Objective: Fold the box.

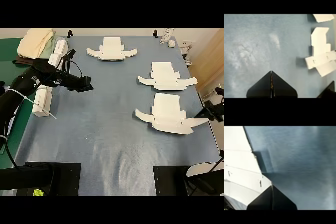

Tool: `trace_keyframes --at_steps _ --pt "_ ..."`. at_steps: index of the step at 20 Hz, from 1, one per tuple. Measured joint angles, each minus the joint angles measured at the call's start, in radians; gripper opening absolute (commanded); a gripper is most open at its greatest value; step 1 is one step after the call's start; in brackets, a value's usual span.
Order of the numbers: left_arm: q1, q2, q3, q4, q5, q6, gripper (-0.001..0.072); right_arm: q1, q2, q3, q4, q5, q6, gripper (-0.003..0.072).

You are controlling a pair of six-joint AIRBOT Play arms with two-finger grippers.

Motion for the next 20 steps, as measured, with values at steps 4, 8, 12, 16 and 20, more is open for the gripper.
trace_keyframes --at_steps 4,8,12,16,20 --pt "0.000 0.000 -0.005 -0.046 -0.107 -0.003 0.0015 0.171 0.063 -0.071 0.163 -0.029 0.016 -0.0002" --pt "0.000 0.032 -0.087 -0.062 -0.198 0.026 0.0014 0.379 0.242 -0.255 0.225 -0.146 0.080 -0.0001" --pt "0.000 0.171 -0.264 -0.065 -0.242 0.053 0.0015 0.590 0.502 -0.502 0.244 -0.298 0.195 -0.0002" --pt "0.000 0.318 -0.408 -0.068 -0.262 0.054 0.0016 0.720 0.684 -0.691 0.244 -0.421 0.319 0.0185" --pt "0.000 0.369 -0.457 -0.069 -0.273 0.046 0.0017 0.759 0.724 -0.753 0.227 -0.448 0.373 0.0243"
